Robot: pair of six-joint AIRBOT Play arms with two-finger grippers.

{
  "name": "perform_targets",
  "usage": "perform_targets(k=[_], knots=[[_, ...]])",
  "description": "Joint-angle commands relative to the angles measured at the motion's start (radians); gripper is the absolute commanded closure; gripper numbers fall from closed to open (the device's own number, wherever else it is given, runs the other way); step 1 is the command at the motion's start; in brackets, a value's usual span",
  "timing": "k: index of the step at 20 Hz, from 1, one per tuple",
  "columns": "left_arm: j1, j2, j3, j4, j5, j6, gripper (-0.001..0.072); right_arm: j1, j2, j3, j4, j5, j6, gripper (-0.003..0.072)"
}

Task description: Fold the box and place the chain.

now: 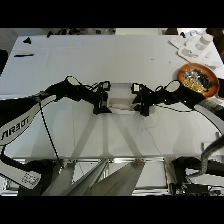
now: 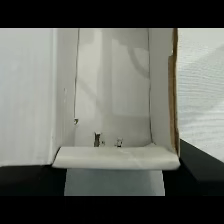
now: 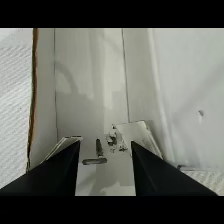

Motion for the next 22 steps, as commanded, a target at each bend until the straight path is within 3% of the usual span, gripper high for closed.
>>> perform_targets(k=[1,2,3,4,5,9,15,18,22], knots=[[0.0,0.0,0.0,0.001,-0.002,0.001,0.0479,0.001,-0.001,0.0,0.008,0.022,-0.001,0.0265],[0.0,0.0,0.0,0.001,-0.002,0.001,0.0479,0.001,-0.001,0.0,0.007,0.024,0.006,0.0291],[0.0,0.0,0.0,0.001,-0.002,0.001,0.0479,0.001,0.0,0.0,0.002,0.027,0.025,0.0394],[0.0,0.0,0.0,0.001,-0.002,0.001,0.0479,0.0,0.004,0.0,-0.013,0.038,0.049,0.0603],[0.0,0.0,0.0,0.001,-0.002,0.001,0.0479,0.001,0.014,0.0,-0.029,0.047,0.084,0.0674],[0.0,0.0,0.0,0.001,-0.002,0.001,0.0479,0.0,0.127,0.0,-0.099,0.049,0.283,0.0675],[0.0,0.0,0.0,0.0,-0.002,0.001,0.0479,-0.028,0.398,0.0,-0.482,0.055,0.841,0.0677],[0.0,0.0,0.0,0.001,-0.002,0.001,0.0479,-0.098,0.468,0.0,-0.681,0.1,1.183,0.068],[0.0,0.0,0.0,0.001,-0.002,0.001,0.0479,-0.263,0.465,-0.058,-0.621,0.193,1.275,0.0681]])
